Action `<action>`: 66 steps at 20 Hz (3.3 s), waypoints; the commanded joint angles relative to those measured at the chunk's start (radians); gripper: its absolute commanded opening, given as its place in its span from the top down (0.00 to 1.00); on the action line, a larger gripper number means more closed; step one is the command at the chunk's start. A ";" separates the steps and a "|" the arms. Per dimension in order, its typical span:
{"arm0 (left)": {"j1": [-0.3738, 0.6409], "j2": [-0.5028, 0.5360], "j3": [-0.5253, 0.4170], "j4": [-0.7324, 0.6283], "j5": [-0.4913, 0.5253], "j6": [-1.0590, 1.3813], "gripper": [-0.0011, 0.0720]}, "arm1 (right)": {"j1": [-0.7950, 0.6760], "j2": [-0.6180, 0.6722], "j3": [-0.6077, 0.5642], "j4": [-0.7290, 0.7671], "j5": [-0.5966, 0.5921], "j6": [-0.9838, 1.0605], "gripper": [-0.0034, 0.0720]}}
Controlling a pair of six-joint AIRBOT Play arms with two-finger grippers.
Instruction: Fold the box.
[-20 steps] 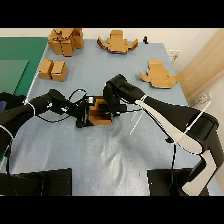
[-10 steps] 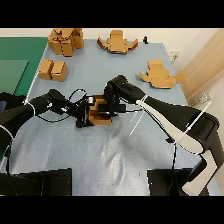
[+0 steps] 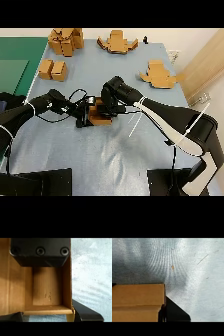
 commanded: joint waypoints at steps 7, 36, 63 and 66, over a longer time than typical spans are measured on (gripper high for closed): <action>0.001 -0.001 0.000 -0.002 0.000 -0.003 0.75 | 0.010 -0.001 0.001 -0.060 -0.055 0.039 0.94; 0.001 -0.001 0.000 -0.002 0.000 -0.010 0.75 | -0.683 0.238 -0.407 1.000 0.307 -1.257 0.94; 0.001 -0.001 0.000 -0.002 -0.001 -0.011 0.75 | -0.291 0.323 -0.508 1.020 0.402 -2.163 0.52; 0.001 -0.001 0.000 -0.002 0.000 -0.011 0.75 | -0.274 0.323 -0.508 1.014 0.402 -2.176 0.52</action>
